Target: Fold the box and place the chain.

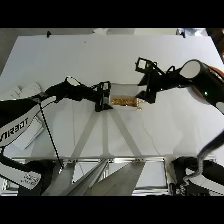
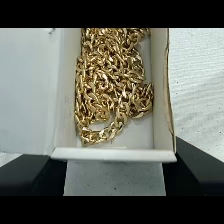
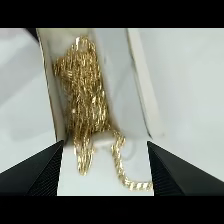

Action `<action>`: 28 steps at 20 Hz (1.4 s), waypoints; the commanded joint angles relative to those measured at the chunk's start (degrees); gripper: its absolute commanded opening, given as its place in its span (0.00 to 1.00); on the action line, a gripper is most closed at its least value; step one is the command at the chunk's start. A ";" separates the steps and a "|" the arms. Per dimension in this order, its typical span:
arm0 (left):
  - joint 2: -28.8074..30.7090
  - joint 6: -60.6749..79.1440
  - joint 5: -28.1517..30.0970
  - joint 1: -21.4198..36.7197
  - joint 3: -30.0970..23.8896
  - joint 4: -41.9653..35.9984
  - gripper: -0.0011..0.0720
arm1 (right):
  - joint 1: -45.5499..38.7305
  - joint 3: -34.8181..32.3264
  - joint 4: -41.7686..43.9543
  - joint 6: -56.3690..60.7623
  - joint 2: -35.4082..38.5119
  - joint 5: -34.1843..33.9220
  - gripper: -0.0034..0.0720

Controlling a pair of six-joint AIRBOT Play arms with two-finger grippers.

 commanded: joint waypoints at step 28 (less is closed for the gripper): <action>0.00 0.00 0.02 0.00 0.02 0.00 0.04 | 3.74 -12.79 -11.91 7.87 0.94 -21.68 0.06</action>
